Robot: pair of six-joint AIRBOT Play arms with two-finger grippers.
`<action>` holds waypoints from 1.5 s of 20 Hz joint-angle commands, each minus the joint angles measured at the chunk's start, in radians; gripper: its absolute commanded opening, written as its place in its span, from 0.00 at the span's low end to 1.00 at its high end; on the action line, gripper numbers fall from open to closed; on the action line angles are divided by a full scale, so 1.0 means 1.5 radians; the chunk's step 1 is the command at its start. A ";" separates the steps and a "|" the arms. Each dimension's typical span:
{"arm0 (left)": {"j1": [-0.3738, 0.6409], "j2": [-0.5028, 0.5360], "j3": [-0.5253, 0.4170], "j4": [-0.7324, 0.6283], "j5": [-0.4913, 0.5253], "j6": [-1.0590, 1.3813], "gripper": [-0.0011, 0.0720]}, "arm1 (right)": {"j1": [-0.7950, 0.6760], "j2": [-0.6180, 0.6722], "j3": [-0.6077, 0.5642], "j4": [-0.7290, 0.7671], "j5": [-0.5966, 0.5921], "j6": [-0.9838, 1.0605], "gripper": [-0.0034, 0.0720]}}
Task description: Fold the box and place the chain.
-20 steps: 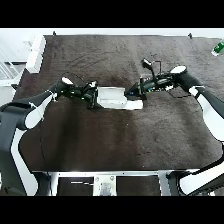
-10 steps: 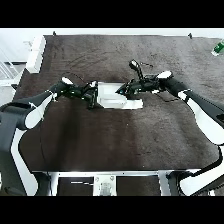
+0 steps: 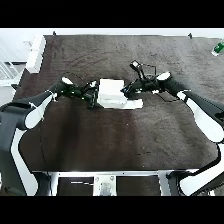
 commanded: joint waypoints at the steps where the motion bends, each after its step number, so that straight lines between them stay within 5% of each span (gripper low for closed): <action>1: 0.001 0.000 0.000 0.001 -0.001 0.001 0.57 | 0.001 -0.016 -0.001 -0.027 -0.011 0.011 0.06; 9: 0.001 0.000 0.000 0.001 0.009 0.000 0.57 | 0.000 0.006 0.002 -0.025 -0.016 -0.026 0.05; 17: 0.001 0.000 0.000 0.001 0.008 0.000 0.57 | -0.018 0.224 -0.104 -0.103 -0.015 -0.031 0.06; 18: 0.001 0.000 0.000 0.001 0.008 0.000 0.57 | -0.027 0.237 -0.127 -0.115 -0.015 -0.031 0.09; 20: 0.001 0.000 0.000 0.001 0.008 0.000 0.57 | -0.043 0.241 -0.166 -0.155 -0.012 -0.035 0.62; 22: 0.001 0.000 0.000 0.000 0.009 0.000 0.57 | -0.046 0.238 -0.202 -0.166 -0.013 -0.103 0.68; 24: 0.001 0.000 0.000 0.000 0.009 0.000 0.57 | -0.043 0.225 -0.214 -0.149 -0.024 -0.175 0.88; 30: 0.001 0.000 0.000 0.000 0.005 0.000 0.57 | -0.041 0.169 -0.208 -0.093 -0.033 -0.315 0.91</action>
